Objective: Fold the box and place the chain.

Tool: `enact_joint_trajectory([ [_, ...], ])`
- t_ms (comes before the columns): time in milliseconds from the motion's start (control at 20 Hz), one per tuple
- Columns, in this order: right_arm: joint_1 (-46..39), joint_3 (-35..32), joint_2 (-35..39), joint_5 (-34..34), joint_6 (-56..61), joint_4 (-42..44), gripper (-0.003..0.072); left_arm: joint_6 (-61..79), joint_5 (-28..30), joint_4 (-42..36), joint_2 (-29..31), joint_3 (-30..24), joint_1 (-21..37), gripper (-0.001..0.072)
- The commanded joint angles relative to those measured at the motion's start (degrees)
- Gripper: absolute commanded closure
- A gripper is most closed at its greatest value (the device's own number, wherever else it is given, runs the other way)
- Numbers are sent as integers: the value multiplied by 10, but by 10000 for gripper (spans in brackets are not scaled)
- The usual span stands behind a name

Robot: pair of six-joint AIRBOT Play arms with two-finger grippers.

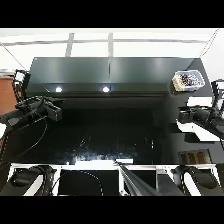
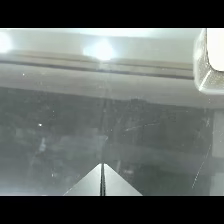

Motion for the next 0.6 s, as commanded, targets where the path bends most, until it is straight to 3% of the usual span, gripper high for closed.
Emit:
enact_joint_trajectory([
  [0,0,0,0,-47,0,11,670,0,39,0,-4,0,0,679],
  [50,0,0,0,-50,0,14,533,0,56,0,-5,0,0,679],
  [100,0,0,-1,-54,1,14,43,0,72,0,-7,0,0,674],
  [150,-1,0,-5,-62,8,6,-34,-1,87,-11,-12,0,0,518],
  [200,-2,0,-12,-79,27,-14,-34,-1,94,-24,-18,0,0,81],
  [250,-7,0,-24,-114,74,-59,-34,-10,99,-31,-25,0,0,0],
  [300,-27,8,-43,-158,170,-132,-34,-31,104,-30,-30,0,1,0],
  [400,-106,75,-116,-153,320,-239,-34,-64,102,-30,-29,2,4,0],
  [550,-227,215,-269,-67,301,-241,-34,-75,96,-30,-30,2,3,1],
])
